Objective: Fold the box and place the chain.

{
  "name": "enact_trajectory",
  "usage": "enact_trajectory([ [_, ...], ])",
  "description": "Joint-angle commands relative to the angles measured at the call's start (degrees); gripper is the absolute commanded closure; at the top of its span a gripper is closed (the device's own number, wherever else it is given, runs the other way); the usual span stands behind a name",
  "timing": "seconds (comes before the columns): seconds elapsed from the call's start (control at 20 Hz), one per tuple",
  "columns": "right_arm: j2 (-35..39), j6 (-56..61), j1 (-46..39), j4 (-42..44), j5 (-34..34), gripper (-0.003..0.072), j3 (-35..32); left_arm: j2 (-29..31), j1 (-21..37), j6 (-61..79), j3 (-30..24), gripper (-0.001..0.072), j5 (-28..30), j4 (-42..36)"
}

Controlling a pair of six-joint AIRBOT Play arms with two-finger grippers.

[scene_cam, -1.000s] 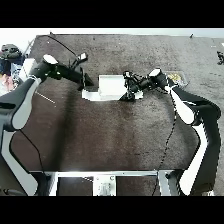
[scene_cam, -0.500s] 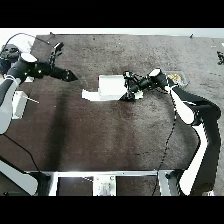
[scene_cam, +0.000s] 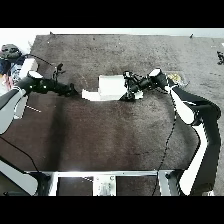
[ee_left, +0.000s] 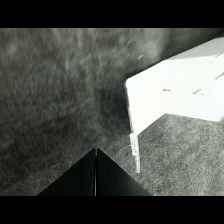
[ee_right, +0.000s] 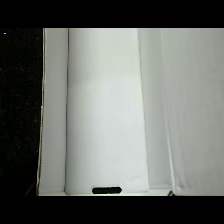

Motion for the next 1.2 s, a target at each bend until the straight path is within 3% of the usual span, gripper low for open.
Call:
enact_trajectory([
  [0.0,0.0,0.0,0.0,0.0,0.0,0.0340,0.0,-0.6,-1.9,-1.0,-2.2,0.0700,0.7,-1.0],
  [0.3,0.0,0.0,0.0,0.0,0.0,0.0340,0.0,-0.6,-6.3,-0.9,-2.2,0.0699,2.6,-3.1],
  [0.5,0.0,0.0,0.0,0.0,0.0,0.0340,0.0,-0.5,-6.5,2.7,-2.2,0.0696,1.2,-10.9],
  [0.55,0.0,0.0,0.0,0.0,0.0,0.0340,0.0,-0.5,-6.5,4.9,-2.2,0.0630,0.0,-14.3],
  [0.6,0.0,0.0,0.0,0.0,0.0,0.0340,0.0,-0.5,-6.5,7.1,-2.1,0.0334,-1.3,-17.6],
  [0.65,0.0,0.0,0.0,0.0,0.0,0.0340,0.0,-0.5,-6.5,9.1,-2.1,0.0210,-2.4,-21.1],
  [0.75,0.0,0.0,0.0,0.0,0.0,0.0340,0.0,-0.5,-6.5,11.2,-2.1,0.0296,-3.0,-24.4],
  [1.15,0.0,0.0,0.0,0.0,0.0,0.0340,0.0,-0.5,-8.2,9.2,-2.1,0.0296,0.3,-22.3],
])
